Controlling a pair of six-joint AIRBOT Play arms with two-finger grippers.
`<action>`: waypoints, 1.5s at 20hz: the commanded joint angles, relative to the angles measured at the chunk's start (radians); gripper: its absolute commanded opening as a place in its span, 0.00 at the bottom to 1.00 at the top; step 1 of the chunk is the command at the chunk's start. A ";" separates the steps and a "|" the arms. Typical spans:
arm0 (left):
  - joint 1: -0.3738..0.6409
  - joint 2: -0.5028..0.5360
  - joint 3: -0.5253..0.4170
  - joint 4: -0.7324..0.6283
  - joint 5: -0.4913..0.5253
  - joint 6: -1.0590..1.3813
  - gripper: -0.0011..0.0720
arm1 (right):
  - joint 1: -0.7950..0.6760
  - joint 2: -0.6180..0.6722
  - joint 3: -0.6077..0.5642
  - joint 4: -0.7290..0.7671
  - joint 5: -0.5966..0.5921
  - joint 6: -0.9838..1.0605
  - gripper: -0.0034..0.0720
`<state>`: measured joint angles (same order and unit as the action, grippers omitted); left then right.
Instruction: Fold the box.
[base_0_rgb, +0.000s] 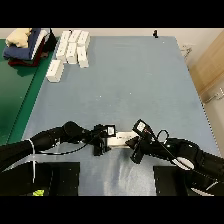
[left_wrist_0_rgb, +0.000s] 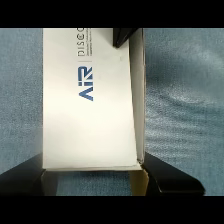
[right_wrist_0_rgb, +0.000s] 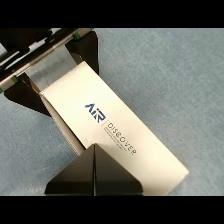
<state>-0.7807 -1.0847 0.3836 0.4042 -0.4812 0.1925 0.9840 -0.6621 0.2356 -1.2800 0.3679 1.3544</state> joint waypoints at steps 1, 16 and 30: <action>0.001 0.000 0.001 0.000 0.000 0.001 0.58 | 0.000 -0.006 -0.003 0.002 0.057 0.000 0.05; 0.001 0.000 0.001 0.000 0.000 0.001 0.58 | -0.002 0.062 0.281 -0.579 0.493 0.495 0.05; 0.011 0.086 0.012 0.008 0.059 -0.184 0.58 | -0.332 0.029 0.386 -0.653 0.716 1.057 0.05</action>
<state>-0.7750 -1.0386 0.3927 0.4065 -0.4675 0.0856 0.6838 -0.6315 0.6186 -1.9274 1.0698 2.3283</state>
